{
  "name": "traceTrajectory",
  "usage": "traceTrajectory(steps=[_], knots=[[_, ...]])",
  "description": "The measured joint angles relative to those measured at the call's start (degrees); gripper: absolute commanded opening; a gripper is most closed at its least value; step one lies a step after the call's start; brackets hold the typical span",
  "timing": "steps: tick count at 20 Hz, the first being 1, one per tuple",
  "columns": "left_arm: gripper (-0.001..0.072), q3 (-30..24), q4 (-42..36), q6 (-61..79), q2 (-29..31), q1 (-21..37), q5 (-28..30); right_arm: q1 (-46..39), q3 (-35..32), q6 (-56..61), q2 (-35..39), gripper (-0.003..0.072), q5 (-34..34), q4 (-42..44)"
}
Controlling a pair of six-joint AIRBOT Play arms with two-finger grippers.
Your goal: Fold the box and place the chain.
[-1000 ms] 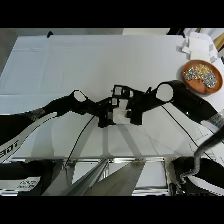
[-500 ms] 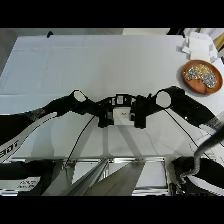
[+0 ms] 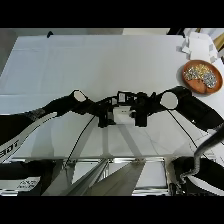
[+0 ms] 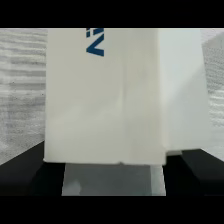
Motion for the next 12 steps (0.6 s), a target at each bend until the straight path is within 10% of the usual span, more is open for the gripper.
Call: traceTrajectory(steps=[12], knots=[[0.031,0.02,-0.04,0.07,0.0,0.02,0.35,0.0,-2.14,0.17,0.2,0.0096,-2.6,0.2]])
